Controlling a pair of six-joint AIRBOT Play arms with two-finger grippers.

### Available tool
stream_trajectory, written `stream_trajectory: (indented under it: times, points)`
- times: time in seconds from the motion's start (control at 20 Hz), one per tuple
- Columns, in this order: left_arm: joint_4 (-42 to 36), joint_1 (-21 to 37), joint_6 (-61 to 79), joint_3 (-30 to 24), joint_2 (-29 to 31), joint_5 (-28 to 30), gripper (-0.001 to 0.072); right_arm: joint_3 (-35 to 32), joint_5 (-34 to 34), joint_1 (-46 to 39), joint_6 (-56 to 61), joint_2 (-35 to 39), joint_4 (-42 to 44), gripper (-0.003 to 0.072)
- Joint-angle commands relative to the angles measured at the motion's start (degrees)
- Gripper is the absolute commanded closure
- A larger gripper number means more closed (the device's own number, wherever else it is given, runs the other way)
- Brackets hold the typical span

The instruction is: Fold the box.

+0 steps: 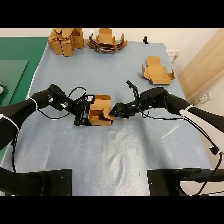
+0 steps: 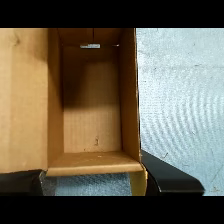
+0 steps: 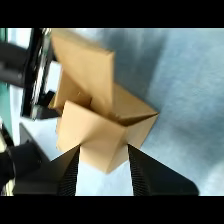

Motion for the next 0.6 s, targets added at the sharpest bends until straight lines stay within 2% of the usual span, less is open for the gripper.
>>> stream_trajectory:
  times: [0.0, 0.2, 0.55]
  points:
    - [0.0, 0.02, 0.02, -0.02, 0.0, -0.07, 0.0483, 0.92, 3.85, 1.4, 5.27, -0.09, -2.89, 0.0206]
    - [0.0, 0.02, 0.04, -0.02, 0.0, -0.04, 0.0483, 4.68, 4.04, 4.72, 11.45, -1.9, -7.98, 0.0206]
    - [0.0, 0.02, 0.04, -0.02, 0.0, 0.0, 0.0483, 11.76, -0.09, 10.12, 29.75, -3.61, -25.75, 0.0196]
